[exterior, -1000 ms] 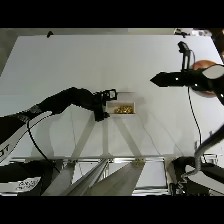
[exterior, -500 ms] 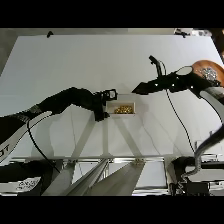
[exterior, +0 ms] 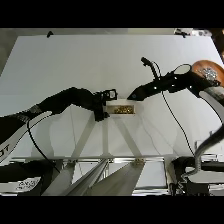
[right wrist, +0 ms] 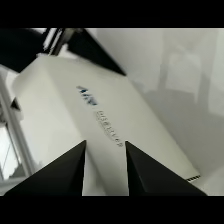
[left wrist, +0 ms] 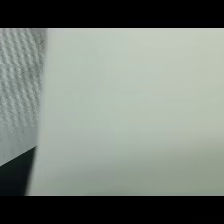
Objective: Fold the box and place the chain.
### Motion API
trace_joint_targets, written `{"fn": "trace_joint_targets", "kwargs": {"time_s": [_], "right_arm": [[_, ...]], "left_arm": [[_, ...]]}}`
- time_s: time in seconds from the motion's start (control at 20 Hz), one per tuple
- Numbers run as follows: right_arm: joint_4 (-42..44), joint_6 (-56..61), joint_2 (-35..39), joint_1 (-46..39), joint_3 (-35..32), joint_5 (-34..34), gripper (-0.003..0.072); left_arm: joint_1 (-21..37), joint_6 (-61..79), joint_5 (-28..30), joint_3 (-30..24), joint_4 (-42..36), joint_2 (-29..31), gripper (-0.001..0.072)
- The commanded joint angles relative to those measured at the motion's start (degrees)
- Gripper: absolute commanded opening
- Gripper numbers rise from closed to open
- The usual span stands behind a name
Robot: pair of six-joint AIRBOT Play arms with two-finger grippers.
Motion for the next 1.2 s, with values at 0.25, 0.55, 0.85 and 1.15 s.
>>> {"fn": "trace_joint_targets", "kwargs": {"time_s": [0.25,0.55,0.85,1.15], "right_arm": [[-24.46,-3.61,5.33,8.59,0.2,-1.88,0.0346],[-34.05,-0.42,5.7,17.51,0.22,-16.9,0.0346],[-36.33,-0.79,11.5,17.05,0.22,-16.46,0.0346],[-30.77,-7.72,14.73,17.44,0.22,-9.42,0.0412]], "left_arm": [[0.02,0.0,0.0,0.04,0.0,0.0,0.0155],[0.02,0.0,0.0,0.04,0.0,0.02,0.0155],[0.02,0.0,0.02,0.04,0.02,0.0,0.0155],[0.02,0.0,0.02,0.04,0.0,0.0,0.0155]]}}
